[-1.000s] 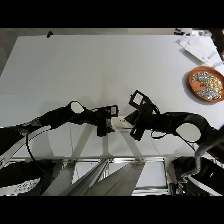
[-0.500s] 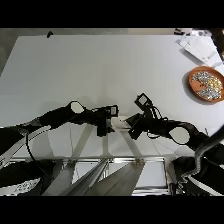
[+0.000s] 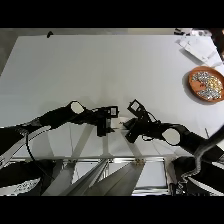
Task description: Fold the box and place the chain.
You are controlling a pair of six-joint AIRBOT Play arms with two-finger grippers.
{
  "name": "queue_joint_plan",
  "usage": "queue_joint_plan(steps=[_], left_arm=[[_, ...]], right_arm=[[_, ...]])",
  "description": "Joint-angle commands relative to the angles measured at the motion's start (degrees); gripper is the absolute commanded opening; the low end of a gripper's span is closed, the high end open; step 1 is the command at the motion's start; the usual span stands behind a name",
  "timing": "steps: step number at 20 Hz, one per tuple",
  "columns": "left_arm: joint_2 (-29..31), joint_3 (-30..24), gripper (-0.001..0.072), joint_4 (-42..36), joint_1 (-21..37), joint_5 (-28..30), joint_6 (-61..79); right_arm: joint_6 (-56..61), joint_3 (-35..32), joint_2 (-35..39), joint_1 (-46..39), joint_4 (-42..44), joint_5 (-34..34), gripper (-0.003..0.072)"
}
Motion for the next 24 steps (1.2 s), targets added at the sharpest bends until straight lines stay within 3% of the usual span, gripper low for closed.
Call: queue_joint_plan(steps=[1,9,16,19,21,24], left_arm=[[0.0,0.0,0.0314,-0.3,0.1,0.0,-0.3],[0.0,0.0,0.0314,-0.3,0.1,0.0,-0.3],[0.0,0.0,0.0314,-0.3,0.1,0.0,-0.3],[0.0,0.0,0.0314,-0.3,0.1,-0.2,-0.3],[0.0,0.0,0.0314,-0.3,0.1,-0.2,-0.3],[0.0,0.0,0.0314,-0.3,0.1,-0.2,-0.3]], right_arm=[[-0.3,-1.0,-0.5,0.4,0.2,0.6,0.0016],[-2.0,-0.9,4.6,0.4,1.5,-9.4,0.0016],[-5.0,-0.9,16.0,0.4,-0.8,-7.1,0.0019],[11.0,-0.6,19.3,-3.3,-5.6,3.7,0.0019],[18.9,1.9,19.9,-8.9,-11.1,17.5,0.0019],[20.1,9.4,19.3,-19.7,-23.5,37.7,0.0015]])
